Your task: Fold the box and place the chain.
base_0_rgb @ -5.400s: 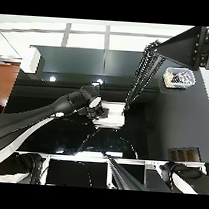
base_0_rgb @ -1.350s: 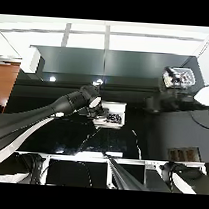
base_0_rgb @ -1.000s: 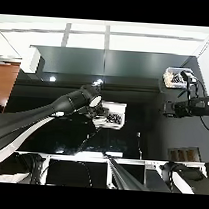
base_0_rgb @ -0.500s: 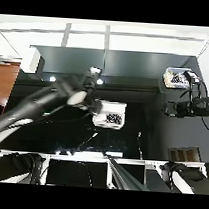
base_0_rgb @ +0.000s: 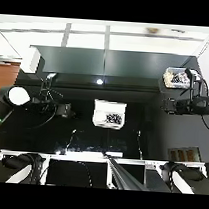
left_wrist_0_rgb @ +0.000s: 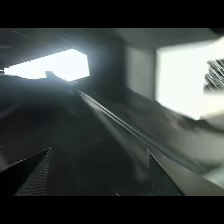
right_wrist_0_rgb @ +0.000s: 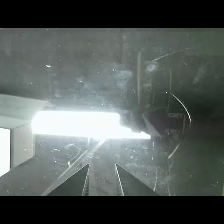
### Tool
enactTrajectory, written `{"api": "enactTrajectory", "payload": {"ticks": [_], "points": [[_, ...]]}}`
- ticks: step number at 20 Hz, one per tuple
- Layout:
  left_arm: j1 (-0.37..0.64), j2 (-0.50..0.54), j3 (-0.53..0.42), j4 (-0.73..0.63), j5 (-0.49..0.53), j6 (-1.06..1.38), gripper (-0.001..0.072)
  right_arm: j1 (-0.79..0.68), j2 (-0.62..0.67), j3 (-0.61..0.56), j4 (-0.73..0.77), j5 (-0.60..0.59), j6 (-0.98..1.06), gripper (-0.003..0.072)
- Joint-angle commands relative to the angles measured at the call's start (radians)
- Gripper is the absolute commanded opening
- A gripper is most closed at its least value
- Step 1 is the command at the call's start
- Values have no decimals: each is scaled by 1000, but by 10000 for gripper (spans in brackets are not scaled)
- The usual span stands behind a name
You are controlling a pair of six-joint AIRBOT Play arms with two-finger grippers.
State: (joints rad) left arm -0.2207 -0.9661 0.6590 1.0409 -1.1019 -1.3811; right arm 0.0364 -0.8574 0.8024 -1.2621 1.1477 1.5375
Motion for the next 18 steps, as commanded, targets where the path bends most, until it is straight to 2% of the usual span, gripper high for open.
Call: {"api": "enactTrajectory", "payload": {"ticks": [1,5,7,10,12,18], "points": [[121,-133,-70,-377,-88,593,712,0,0,0,9,-8,0,204],[75,-272,-66,-369,-58,972,712,0,0,0,10,-5,2,204],[49,-283,-52,-369,-48,1209,712,0,0,0,10,-1,15,204],[48,-283,-29,-372,70,1433,712,0,0,0,13,-2,19,204],[47,-285,-10,-371,133,1540,712,0,0,0,13,-4,20,204],[-11,-350,6,-375,158,1625,711,0,-1,-4,13,-47,27,204]]}}
